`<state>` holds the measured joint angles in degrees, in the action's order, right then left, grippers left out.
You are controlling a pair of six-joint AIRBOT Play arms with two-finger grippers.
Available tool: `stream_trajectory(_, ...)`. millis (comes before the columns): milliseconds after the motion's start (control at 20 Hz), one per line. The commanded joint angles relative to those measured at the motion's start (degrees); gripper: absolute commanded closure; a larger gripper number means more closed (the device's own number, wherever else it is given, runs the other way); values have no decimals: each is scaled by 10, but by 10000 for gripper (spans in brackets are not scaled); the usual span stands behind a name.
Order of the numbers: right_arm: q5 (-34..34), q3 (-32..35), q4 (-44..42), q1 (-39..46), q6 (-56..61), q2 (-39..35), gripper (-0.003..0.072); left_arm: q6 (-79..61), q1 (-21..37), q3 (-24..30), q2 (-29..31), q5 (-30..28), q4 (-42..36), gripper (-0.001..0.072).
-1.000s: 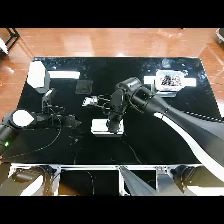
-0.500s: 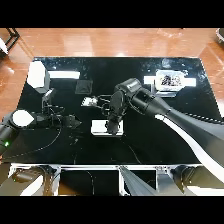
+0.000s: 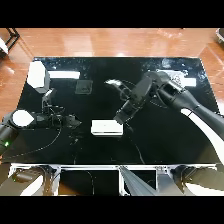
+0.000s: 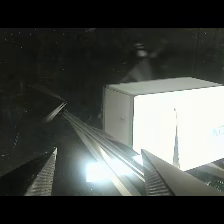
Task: Fold the box and place the chain.
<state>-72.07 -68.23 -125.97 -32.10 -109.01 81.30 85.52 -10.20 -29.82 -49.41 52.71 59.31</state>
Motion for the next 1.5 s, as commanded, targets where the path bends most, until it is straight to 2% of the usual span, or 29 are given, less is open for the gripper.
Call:
stream_trajectory(0, 106, 120, -254, 64, 12, -8, 670, 0, 1, 0, 0, 0, 0, 86)
stream_trajectory(100, 101, 148, -264, 58, 13, -7, 670, 0, 1, 0, 0, 0, 0, 86)
stream_trajectory(250, 104, 151, -263, 28, 13, -5, 670, 0, 1, 0, 0, 0, 0, 86)
stream_trajectory(550, 149, 175, -242, 14, 28, -4, 669, 0, 0, 0, 0, 3, 0, 86)
stream_trajectory(1450, 186, 177, -197, -6, 39, 18, 668, 0, 0, 0, 0, 0, 0, 86)
